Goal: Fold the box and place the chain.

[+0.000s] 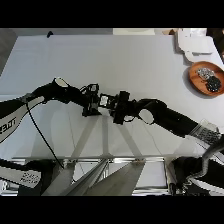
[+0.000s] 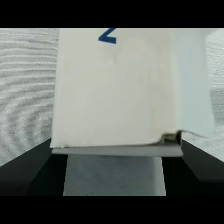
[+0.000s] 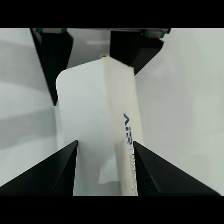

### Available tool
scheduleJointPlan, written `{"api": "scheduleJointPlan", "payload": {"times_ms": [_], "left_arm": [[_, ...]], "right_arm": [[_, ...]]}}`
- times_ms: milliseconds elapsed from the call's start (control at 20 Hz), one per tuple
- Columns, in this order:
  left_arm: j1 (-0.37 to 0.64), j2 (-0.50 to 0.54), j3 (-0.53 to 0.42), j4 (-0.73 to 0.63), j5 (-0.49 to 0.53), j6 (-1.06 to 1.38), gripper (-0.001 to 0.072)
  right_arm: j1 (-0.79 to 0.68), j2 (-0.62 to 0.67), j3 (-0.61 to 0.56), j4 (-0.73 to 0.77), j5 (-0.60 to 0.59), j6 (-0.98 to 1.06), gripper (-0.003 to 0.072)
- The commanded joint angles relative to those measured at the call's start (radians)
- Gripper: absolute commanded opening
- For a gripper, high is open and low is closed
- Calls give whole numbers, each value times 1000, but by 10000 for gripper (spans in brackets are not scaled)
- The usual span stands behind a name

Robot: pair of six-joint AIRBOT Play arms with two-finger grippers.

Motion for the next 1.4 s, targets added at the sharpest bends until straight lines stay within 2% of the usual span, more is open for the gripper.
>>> {"api": "scheduleJointPlan", "payload": {"times_ms": [0, 400, 450, 550, 750, 1000, 1150, 1250, 1350], "left_arm": [[1, 1, 0, 0, 0, 0, 261], [1, 1, 0, 0, 0, 0, 261], [1, 1, 0, 0, 0, 0, 261], [1, 1, 0, 0, 0, 0, 261], [1, 1, 0, 0, 0, 0, 261], [1, 1, 0, 0, 0, 0, 261], [1, 1, 0, 1, 0, 0, 261], [1, 1, 0, 0, 0, 0, 261], [1, 1, 0, 0, 0, 0, 261]], "right_arm": [[0, -8, -1, -3, -92, -14, 392], [0, -31, -1, -2, -82, -12, 386], [0, -33, -1, -2, -82, -11, 371], [0, -33, -1, -2, -82, -10, 277], [0, -33, -1, -1, -71, -10, 251], [1, -33, -2, 6, 34, -10, 220], [1, -33, -2, 10, 37, -10, 243], [1, -33, -2, 10, 37, -10, 357], [1, -33, -2, 10, 37, -10, 362]]}}
